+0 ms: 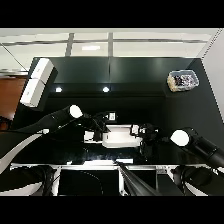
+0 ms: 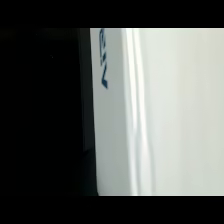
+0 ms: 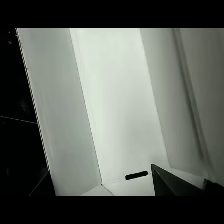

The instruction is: Fold the box and place the chain.

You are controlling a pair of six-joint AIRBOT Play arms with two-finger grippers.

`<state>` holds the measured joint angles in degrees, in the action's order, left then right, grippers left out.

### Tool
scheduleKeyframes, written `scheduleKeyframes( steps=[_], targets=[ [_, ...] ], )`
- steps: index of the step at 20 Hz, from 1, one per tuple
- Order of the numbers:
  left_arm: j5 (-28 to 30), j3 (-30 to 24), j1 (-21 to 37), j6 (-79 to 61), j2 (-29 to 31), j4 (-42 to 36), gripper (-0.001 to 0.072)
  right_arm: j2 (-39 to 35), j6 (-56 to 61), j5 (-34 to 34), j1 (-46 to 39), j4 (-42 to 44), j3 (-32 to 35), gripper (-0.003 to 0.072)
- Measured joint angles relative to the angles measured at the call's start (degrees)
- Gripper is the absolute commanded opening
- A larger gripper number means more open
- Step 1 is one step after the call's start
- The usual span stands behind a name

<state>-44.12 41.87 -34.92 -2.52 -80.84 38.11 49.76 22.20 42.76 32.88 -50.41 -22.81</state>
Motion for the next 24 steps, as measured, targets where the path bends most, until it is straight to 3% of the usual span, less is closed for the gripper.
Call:
scheduleKeyframes(
  steps=[17, 24],
  targets=[
    [0.0, 0.0, 0.0, 0.0, 0.0, -0.1, 0.0027, -2.6, -3.1, -5.9, -5.8, 1.0, -0.8, 0.0705],
    [0.0, 0.0, 0.0, 0.0, 0.0, 0.0, 0.0027, -0.3, -8.6, -7.3, -6.5, 7.8, -0.8, 0.0704]
  ],
)
